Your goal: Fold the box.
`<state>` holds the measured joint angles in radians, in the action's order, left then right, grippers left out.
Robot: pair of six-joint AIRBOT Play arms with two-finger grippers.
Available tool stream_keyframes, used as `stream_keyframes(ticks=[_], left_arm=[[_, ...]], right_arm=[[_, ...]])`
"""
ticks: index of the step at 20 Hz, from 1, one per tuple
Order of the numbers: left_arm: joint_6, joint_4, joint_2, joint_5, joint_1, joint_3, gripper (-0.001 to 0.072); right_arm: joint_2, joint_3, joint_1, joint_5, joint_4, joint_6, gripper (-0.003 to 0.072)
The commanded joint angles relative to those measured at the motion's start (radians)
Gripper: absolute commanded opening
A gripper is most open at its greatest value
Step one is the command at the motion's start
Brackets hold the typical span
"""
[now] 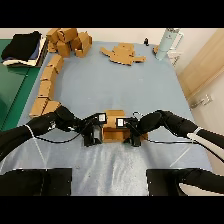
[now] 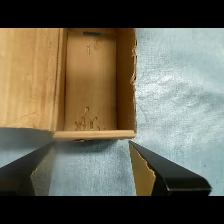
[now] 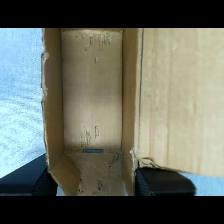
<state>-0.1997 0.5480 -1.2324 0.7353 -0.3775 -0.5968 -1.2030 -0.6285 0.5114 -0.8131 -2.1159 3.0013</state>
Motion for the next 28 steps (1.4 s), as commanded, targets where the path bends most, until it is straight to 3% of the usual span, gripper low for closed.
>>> stream_keyframes(ticks=[1,9,24,26,28], left_arm=[[-0.021,-0.011,-0.002,-0.053,-0.022,0.018,0.0689],[-0.018,-0.040,-0.008,-0.127,-0.085,0.017,0.0689],[0.008,-0.080,-0.056,-0.126,-0.104,0.000,0.0685],[0.008,-0.080,-0.056,-0.127,-0.104,-0.001,0.0514],[0.008,-0.079,-0.056,-0.127,-0.104,0.000,0.0510]], right_arm=[[0.000,0.000,0.000,0.000,0.000,0.000,0.0521],[-0.001,0.000,0.000,0.000,0.000,0.000,0.0521],[-0.001,0.000,0.000,0.000,0.000,0.000,0.0522],[-0.001,0.000,0.000,0.000,0.000,0.000,0.0521],[-0.001,0.000,0.000,0.000,0.000,0.000,0.0522]])
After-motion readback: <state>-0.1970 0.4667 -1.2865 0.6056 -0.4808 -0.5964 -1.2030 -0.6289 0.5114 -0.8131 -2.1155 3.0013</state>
